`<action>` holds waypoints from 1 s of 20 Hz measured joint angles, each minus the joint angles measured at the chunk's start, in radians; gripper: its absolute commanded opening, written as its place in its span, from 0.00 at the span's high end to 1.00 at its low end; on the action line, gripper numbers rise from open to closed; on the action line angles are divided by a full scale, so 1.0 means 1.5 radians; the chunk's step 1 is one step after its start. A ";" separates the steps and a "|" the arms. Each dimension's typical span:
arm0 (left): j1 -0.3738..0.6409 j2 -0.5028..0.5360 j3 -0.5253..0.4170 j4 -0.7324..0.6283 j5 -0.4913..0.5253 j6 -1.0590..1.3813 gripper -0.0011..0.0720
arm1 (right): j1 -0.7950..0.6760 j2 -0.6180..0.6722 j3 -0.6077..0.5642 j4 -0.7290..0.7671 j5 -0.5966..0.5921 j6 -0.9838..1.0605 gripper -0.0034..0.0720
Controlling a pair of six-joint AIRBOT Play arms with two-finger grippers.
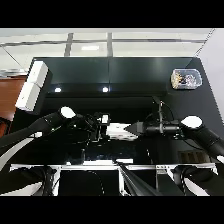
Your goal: Fold the box and place the chain.
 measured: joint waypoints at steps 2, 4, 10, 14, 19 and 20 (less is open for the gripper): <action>0.000 0.000 0.000 0.000 0.000 0.000 0.44 | 0.009 -0.001 -0.008 -0.006 -0.030 0.033 0.94; 0.000 0.000 0.000 0.000 0.000 0.000 0.44 | 0.019 -0.004 -0.013 -0.027 -0.046 0.061 0.94; 0.000 0.000 0.000 0.000 0.000 0.000 0.44 | 0.045 -0.023 -0.027 -0.060 -0.077 0.099 0.94; 0.000 0.000 0.000 0.000 0.000 0.000 0.44 | 0.049 -0.031 -0.029 -0.072 -0.086 0.105 0.94; 0.000 0.000 0.000 -0.002 0.001 -0.009 0.44 | 0.059 -0.033 -0.030 -0.081 -0.127 0.106 0.94; 0.000 0.000 0.000 -0.003 0.001 -0.011 0.44 | 0.061 -0.034 -0.030 -0.082 -0.139 0.107 0.94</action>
